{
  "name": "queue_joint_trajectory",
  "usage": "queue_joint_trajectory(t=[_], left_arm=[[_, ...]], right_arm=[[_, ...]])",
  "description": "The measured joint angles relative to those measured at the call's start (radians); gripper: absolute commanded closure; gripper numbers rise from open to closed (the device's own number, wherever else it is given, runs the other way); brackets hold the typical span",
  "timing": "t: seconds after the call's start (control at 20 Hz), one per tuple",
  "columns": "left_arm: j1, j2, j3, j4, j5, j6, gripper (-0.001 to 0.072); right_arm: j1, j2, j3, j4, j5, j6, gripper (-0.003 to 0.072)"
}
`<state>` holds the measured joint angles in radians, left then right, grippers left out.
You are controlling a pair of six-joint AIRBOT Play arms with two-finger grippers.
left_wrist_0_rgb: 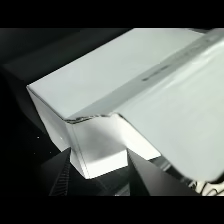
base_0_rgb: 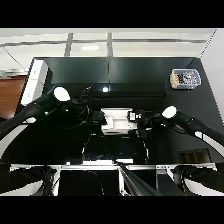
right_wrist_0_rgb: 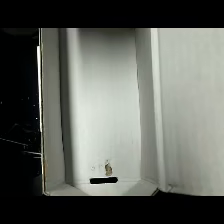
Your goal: Fold the box and place the chain.
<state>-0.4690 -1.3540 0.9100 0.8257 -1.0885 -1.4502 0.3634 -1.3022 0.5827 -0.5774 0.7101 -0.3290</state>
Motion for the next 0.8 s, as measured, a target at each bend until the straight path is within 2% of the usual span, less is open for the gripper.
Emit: queue_joint_trajectory(t=[0.2,0.45,0.55,0.8], left_arm=[[-0.064,0.0,0.023,0.116,0.031,-0.166,0.0302],[-0.108,0.0,0.03,0.196,0.058,-0.282,0.0313],[-0.116,0.0,0.031,0.226,0.065,-0.325,0.0459],[-0.137,-0.003,0.035,0.279,0.083,-0.397,0.0476]], right_arm=[[0.0,0.0,0.0,0.0,0.0,0.0,0.0559],[0.0,0.0,0.0,0.0,0.0,0.0,0.0559],[0.0,0.0,0.0,0.0,0.0,0.0,0.0559],[0.0,0.0,0.0,0.0,-0.001,0.0,0.0559]])
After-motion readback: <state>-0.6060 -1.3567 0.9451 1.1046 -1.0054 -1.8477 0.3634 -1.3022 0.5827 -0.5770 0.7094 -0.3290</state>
